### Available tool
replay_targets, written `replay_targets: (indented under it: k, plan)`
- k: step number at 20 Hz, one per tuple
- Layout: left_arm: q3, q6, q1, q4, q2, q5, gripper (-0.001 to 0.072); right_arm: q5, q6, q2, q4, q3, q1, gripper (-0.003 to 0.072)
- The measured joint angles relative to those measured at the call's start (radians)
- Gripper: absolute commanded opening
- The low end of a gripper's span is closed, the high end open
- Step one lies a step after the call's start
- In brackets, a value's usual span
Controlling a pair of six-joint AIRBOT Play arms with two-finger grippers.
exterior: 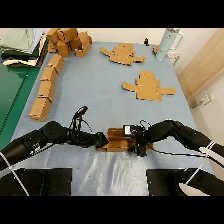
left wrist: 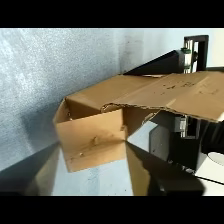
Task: Fold the box.
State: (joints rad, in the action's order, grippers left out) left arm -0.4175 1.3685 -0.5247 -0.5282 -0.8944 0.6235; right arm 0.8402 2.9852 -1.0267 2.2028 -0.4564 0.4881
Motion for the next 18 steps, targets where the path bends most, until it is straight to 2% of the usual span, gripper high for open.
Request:
replay_targets:
  k: [9,15,18]
  plan:
    - [-0.002,-0.016,0.000,0.023,-0.036,-0.051,0.0669,0.000,0.000,0.000,0.000,0.000,0.000,0.0496]
    - [-0.059,-0.056,-0.018,0.112,-0.040,0.026,0.0670,0.000,0.000,0.000,0.000,0.000,0.000,0.0496]
    - [-0.077,-0.068,-0.058,0.131,-0.046,0.026,0.0670,0.000,0.000,0.000,0.000,0.000,0.000,0.0496]
